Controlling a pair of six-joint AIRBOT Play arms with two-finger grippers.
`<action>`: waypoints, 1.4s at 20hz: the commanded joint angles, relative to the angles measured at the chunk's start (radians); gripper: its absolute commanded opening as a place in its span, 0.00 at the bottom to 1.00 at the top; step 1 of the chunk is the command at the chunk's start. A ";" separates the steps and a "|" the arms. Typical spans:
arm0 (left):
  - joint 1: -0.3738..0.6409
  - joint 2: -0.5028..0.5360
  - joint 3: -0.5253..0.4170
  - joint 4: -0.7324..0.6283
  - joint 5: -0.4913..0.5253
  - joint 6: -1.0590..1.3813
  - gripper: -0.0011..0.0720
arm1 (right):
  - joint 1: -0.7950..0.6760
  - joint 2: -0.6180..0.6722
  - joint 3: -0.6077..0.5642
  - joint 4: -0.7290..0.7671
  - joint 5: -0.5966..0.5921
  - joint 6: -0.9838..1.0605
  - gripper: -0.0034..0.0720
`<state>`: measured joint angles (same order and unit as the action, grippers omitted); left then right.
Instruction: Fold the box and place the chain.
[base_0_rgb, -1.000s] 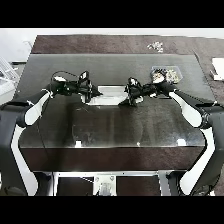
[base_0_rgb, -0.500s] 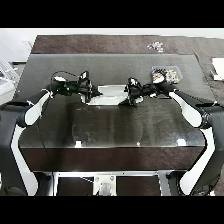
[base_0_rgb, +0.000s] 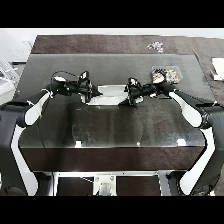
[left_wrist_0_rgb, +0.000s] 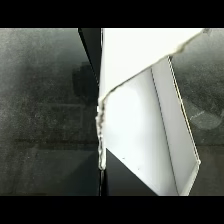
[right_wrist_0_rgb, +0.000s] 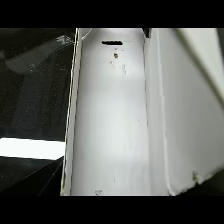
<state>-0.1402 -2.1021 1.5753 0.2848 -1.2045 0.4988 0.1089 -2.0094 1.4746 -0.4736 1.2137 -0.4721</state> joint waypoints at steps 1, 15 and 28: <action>0.001 -0.001 0.000 0.000 0.000 0.000 0.04 | 0.000 0.000 0.000 0.000 0.000 0.000 0.67; 0.001 0.000 0.003 -0.031 -0.032 0.007 0.57 | 0.000 0.000 0.000 0.002 0.000 0.000 0.68; 0.090 0.002 0.008 -0.346 -0.343 0.034 0.61 | 0.000 0.000 0.000 0.002 0.000 0.000 0.68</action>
<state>-0.0864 -2.1017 1.5826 0.0624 -1.4284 0.5251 0.1097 -2.0098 1.4746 -0.4721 1.2137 -0.4728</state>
